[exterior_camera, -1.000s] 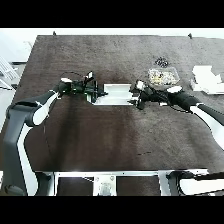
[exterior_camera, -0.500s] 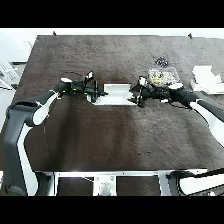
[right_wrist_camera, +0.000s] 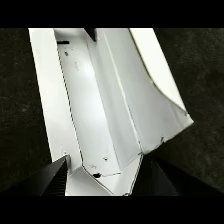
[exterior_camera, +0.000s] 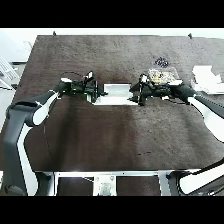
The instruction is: Fold the box and place the chain.
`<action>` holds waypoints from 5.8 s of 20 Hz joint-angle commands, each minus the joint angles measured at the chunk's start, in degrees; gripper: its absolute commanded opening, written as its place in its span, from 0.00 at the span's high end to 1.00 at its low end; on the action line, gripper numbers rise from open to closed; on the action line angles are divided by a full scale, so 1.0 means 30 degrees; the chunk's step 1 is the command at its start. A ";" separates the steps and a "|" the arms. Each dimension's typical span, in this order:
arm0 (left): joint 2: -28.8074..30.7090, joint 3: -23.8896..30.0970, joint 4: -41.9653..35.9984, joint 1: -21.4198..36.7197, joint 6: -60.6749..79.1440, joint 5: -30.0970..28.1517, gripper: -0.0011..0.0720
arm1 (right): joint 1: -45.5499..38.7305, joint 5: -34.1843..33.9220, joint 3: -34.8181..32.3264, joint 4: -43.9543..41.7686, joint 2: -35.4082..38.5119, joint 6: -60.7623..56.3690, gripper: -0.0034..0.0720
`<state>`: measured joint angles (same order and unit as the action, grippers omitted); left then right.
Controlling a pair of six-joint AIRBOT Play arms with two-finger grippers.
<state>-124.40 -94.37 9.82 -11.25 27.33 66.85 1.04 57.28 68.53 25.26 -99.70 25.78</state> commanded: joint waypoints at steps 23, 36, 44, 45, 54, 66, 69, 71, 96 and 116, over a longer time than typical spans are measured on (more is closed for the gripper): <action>-0.0015 -0.0022 0.0007 0.0015 0.0007 0.0000 0.96 | -0.0131 0.5136 0.5166 0.1377 -0.4911 0.0277 0.13; -0.0015 -0.0022 0.0007 0.0015 0.0007 0.0000 0.96 | -0.0131 0.5588 0.5829 0.0583 -0.5778 0.0495 0.12; -0.0015 -0.0022 0.0007 0.0015 0.0007 0.0007 0.96 | -0.0015 0.5646 0.6215 0.0240 -0.6178 0.0481 0.12; -0.0015 -0.0022 0.0007 0.0015 0.0007 0.0007 0.96 | 0.0007 0.5646 0.6258 0.0233 -0.6193 0.0481 0.12; -0.0015 -0.0015 0.0007 0.0015 0.0007 0.0007 0.96 | 0.0124 0.5909 0.6426 0.0685 -0.6200 -0.0226 0.00; -0.0015 -0.0022 0.0007 0.0015 0.0007 0.0000 0.96 | 0.0102 0.6244 0.7278 0.0867 -0.6710 0.0146 0.02; -0.0015 -0.0022 0.0007 0.0015 0.0007 0.0007 0.96 | 0.0109 0.6462 0.7286 0.0758 -0.6885 0.0138 0.04; -0.0015 -0.0022 0.0007 0.0015 0.0007 0.0000 0.96 | 0.0109 0.6528 0.7286 0.0729 -0.6907 0.0131 0.04; -0.0015 -0.0022 0.0007 0.0015 0.0007 0.0007 0.96 | 0.0270 0.6586 0.7278 0.0954 -0.6907 0.0131 0.13; -0.0015 -0.0022 0.0007 0.0015 0.0007 0.0007 0.96 | 0.0262 0.6586 0.7235 0.0940 -0.6907 0.0124 0.13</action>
<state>-124.40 -94.37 9.85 -11.20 27.35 66.89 1.80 77.01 90.26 28.08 -120.38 26.20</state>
